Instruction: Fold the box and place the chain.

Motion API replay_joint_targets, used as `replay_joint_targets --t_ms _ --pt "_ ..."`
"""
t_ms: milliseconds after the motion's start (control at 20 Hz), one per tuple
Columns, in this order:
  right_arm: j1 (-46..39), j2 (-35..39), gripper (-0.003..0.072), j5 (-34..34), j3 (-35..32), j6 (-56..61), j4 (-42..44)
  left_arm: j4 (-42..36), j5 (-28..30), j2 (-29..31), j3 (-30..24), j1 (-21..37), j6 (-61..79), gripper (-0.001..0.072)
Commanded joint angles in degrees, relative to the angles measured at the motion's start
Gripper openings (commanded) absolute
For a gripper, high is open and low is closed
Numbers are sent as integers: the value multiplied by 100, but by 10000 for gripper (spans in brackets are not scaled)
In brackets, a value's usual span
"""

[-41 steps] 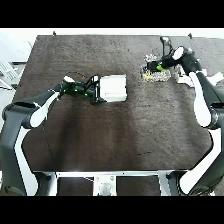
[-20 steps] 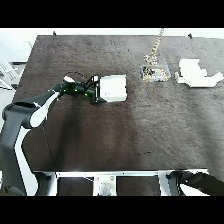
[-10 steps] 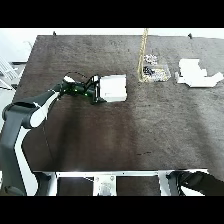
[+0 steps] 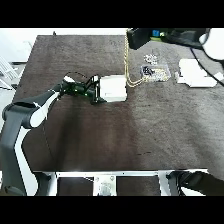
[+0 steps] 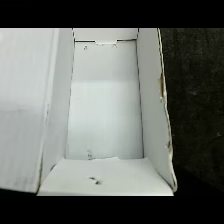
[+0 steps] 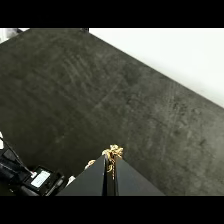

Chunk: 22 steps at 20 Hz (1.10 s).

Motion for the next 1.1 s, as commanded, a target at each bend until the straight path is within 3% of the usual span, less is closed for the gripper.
replay_joint_targets --t_ms 0,350,650,850,950,1000,1050 --pt "11 -256 9 -90 -101 50 321 0 0 0 2 0 0 471" --pt "11 -1032 9 -254 -337 221 1073 0 0 -2 2 0 0 471" --pt "0 -2055 9 -1932 -1902 549 1532 0 0 0 0 0 0 471" --pt "-44 -2889 10 -2109 -2184 807 1554 0 0 0 2 0 0 470" --pt "-81 -2951 14 -2114 -2170 804 1552 0 0 0 2 0 0 471" --pt "-136 -2903 130 -2111 -2129 804 1547 0 0 -2 2 0 0 471" --pt "-201 -2822 294 -2111 -2085 804 1547 0 0 0 2 0 0 471"
